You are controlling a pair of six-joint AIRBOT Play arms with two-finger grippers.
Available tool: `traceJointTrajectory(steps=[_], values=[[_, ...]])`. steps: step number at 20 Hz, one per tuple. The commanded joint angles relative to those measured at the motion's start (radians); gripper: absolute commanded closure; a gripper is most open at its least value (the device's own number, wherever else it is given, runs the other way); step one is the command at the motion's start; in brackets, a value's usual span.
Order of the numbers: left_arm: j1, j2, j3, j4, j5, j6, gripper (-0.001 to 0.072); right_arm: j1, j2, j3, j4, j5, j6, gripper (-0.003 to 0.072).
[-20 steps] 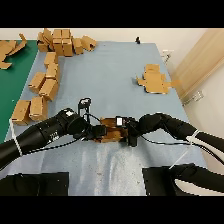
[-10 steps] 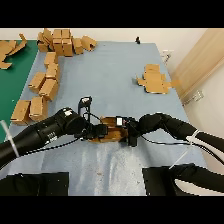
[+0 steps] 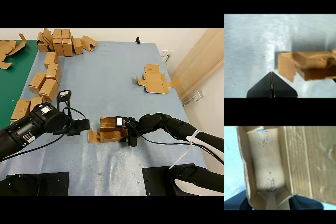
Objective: Fold the box.
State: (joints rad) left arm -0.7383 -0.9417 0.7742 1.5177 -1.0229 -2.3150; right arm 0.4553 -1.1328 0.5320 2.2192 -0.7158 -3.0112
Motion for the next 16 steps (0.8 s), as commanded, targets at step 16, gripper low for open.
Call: traceJointTrajectory(steps=[16], values=[[0.085, -0.191, -0.154, -0.428, 0.276, 0.298, 0.0700, 0.001, -0.003, 0.000, 0.000, 0.000, 0.000, 0.0130]])
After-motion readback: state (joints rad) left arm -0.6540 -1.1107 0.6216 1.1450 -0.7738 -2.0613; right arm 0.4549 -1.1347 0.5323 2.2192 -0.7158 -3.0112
